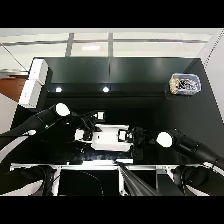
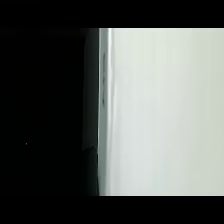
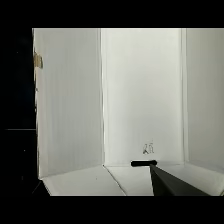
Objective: Fold the box and place the chain.
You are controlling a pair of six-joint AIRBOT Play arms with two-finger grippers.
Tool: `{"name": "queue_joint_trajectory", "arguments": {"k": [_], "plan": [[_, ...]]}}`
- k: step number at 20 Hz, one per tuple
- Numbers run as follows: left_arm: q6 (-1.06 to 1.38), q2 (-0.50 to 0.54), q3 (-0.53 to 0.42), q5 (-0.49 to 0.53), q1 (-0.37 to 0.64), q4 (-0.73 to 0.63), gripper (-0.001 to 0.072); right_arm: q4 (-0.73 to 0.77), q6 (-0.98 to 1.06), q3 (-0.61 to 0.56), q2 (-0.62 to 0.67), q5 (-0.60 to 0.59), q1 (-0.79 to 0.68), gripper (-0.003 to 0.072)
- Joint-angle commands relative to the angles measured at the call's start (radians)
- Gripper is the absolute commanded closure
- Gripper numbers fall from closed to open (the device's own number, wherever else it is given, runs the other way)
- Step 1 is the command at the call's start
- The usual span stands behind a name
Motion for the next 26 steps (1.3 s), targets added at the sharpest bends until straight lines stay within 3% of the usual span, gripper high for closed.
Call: {"name": "queue_joint_trajectory", "arguments": {"k": [1,7,26], "plan": [[-0.001,-0.001,0.000,-0.002,0.000,0.000,0.0682,0.002,0.000,0.003,-0.001,-0.033,0.012,-0.0025],[-0.001,-0.001,0.000,-0.002,0.000,0.000,0.0682,-0.002,0.027,0.055,0.003,0.047,-0.019,-0.0025],[-0.001,-0.001,0.000,-0.004,0.000,0.000,0.0682,-0.073,0.071,0.076,0.004,-0.035,-0.042,-0.0025]]}}
